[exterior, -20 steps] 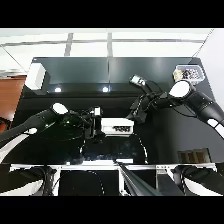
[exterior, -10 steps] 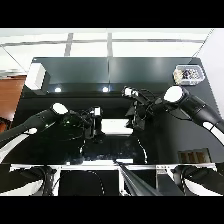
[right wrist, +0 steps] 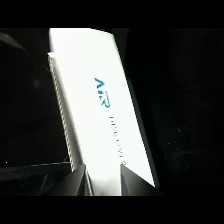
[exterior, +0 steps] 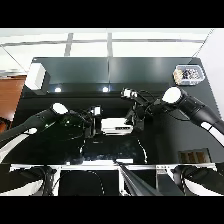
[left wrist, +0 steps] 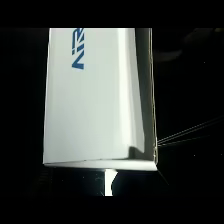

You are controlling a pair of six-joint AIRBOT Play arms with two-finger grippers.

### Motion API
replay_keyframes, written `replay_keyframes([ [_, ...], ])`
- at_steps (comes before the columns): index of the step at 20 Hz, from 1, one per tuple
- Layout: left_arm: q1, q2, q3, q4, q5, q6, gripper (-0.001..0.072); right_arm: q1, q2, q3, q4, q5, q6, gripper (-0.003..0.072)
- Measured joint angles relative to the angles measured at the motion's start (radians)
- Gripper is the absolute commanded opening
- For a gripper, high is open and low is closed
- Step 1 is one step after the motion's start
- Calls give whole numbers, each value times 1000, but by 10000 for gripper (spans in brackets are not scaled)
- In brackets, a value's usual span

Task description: Fold the box and place the chain.

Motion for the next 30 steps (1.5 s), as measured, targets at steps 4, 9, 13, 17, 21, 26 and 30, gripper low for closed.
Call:
replay_keyframes([
  [4,0,0,0,0,-2,2,394,0,0,0,-1,-2,0,228],
  [9,0,0,0,1,-5,3,394,0,0,0,-2,5,-1,229],
  [13,0,0,0,2,-8,4,394,13,0,0,-15,15,0,228],
  [17,0,0,0,2,-8,3,394,34,0,0,-45,14,0,228],
  [21,0,0,0,2,-8,3,394,41,0,0,-54,14,4,229],
  [26,0,0,0,2,-8,3,394,43,0,0,-69,22,7,278],
  [30,0,0,0,2,-8,3,394,43,0,0,-80,25,7,278],
])
